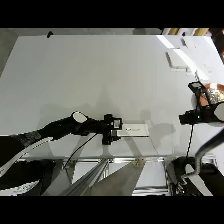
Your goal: Fold the box and place the chain.
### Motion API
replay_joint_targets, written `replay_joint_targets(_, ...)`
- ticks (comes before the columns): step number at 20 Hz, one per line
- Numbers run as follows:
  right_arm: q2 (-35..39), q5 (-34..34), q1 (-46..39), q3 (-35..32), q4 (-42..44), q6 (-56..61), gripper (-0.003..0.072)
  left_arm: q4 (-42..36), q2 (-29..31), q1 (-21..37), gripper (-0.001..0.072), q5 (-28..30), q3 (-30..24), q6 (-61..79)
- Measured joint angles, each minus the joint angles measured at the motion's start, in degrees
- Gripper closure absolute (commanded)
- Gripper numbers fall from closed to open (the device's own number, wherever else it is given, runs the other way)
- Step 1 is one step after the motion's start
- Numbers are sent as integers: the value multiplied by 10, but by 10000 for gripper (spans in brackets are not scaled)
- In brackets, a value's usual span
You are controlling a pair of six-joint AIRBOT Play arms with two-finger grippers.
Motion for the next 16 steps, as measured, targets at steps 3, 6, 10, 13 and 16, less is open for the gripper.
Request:
replay_joint_targets(3, 0, 1, -1, 0, 0, 0, 667, 0, 0, 0, 438, 0, 0, 0)
replay_joint_targets(6, 0, 1, -2, 0, -1, 1, 667, 2, 2, 2, 439, 2, 0, 0)
replay_joint_targets(10, 0, 1, -2, 0, -1, 2, 667, 56, 35, 20, 440, 7, -1, -36)
replay_joint_targets(13, 0, 1, -2, 0, -1, 2, 667, 113, 96, 64, 440, 12, 0, -140)
replay_joint_targets(16, 0, 1, -2, 0, -1, 2, 667, 206, 178, 149, 439, 37, 0, -287)
